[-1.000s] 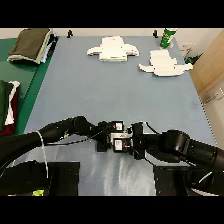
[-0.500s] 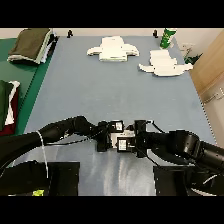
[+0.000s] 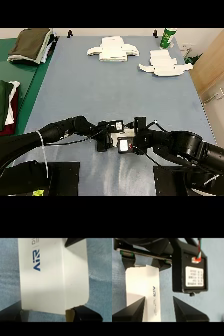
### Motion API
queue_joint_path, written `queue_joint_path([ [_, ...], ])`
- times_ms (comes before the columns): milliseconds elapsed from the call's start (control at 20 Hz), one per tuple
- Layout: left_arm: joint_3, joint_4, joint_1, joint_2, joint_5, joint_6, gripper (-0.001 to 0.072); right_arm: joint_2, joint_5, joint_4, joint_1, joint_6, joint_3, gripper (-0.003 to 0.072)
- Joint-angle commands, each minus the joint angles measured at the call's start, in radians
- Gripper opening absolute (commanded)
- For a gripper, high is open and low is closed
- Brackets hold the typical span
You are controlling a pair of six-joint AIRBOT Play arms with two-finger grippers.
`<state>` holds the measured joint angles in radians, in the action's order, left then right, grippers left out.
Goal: Fold the box.
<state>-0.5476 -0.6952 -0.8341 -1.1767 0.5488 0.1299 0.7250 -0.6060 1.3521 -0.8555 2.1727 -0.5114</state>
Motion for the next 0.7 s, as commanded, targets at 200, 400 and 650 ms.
queue_joint_path([
  [200,0.000,-0.001,0.000,0.000,0.000,-0.002,0.0592,-0.005,-0.002,0.052,-0.001,-0.002,-0.011,0.0509],
  [400,0.000,-0.001,0.000,0.000,0.000,-0.003,0.0592,-0.026,-0.077,0.219,-0.001,0.016,-0.023,0.0509],
  [650,0.000,-0.001,0.000,0.000,0.000,-0.002,0.0592,0.004,-0.128,0.293,-0.001,0.049,-0.011,0.0509],
])
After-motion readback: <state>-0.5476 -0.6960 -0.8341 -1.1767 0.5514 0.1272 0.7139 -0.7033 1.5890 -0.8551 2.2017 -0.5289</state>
